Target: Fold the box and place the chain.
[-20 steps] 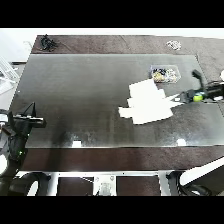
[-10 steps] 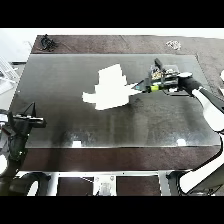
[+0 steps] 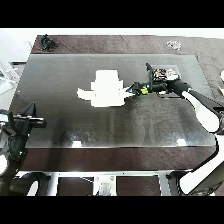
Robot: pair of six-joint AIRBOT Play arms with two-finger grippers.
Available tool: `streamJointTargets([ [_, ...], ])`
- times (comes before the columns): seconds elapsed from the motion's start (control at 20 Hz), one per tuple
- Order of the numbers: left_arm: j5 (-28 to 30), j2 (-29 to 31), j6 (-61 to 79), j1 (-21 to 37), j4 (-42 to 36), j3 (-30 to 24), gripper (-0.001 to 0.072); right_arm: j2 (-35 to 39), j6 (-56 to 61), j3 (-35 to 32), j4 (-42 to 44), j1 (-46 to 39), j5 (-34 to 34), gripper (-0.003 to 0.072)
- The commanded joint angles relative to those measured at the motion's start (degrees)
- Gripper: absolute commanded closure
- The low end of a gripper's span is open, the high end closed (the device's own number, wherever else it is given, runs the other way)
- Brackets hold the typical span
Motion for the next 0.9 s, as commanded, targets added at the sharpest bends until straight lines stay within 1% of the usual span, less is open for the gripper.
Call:
streamJointTargets([
  [0.0,-2.2,0.0,0.0,0.0,0.0,0.0,0.0688,-1.0,0.8,0.6,-2.4,0.2,-1.5,0.0681],
  [0.1,-3.5,0.0,0.0,0.0,0.0,0.0,0.0687,-1.1,1.7,0.5,-2.6,0.4,-1.5,0.0681],
  [0.15,-4.4,0.0,0.0,0.0,0.0,0.0,0.0614,-1.0,3.2,0.5,-2.6,0.2,-1.5,0.0681],
  [0.2,-5.6,0.0,-0.1,0.0,0.0,0.0,0.027,-1.0,4.5,0.5,-2.4,0.2,-1.5,0.0681],
  [0.25,-6.7,0.0,-0.4,0.0,0.0,0.0,0.013,-1.0,4.8,0.5,-2.4,0.2,-1.4,0.0681],
  [0.3,-7.4,0.0,-0.4,0.0,0.0,0.0,0.0208,-1.0,4.8,0.5,-2.4,0.3,-0.9,0.068],
  [0.35,-8.0,0.0,-0.4,0.0,0.0,0.0,0.0238,-1.0,4.8,0.5,-2.4,0.3,-0.8,0.068],
  [0.45,-8.3,0.0,-0.7,0.0,-0.7,0.0,0.0238,-1.0,4.8,0.5,-2.4,0.2,-0.8,0.068],
  [0.55,-7.2,-0.2,-4.9,0.1,-3.7,0.4,0.0238,-1.0,4.0,0.5,-2.4,0.3,-0.6,0.0679],
  [0.6,-7.0,-1.0,-6.0,0.0,-3.7,1.0,0.0238,-1.0,3.7,0.5,-2.4,0.3,-0.2,0.0679],
  [0.7,-7.5,-5.5,-6.0,0.0,-3.7,3.8,0.0237,-1.0,3.6,0.5,-2.4,0.3,-0.1,0.0679],
  [0.8,-11.1,-13.4,-5.6,0.0,-3.0,8.1,0.0233,-1.0,3.2,0.5,-2.4,0.3,-0.1,0.0679],
  [0.85,-13.5,-17.8,-4.5,0.0,-3.0,10.5,0.0218,-1.0,3.2,0.5,-2.4,0.3,-0.1,0.0679],
])
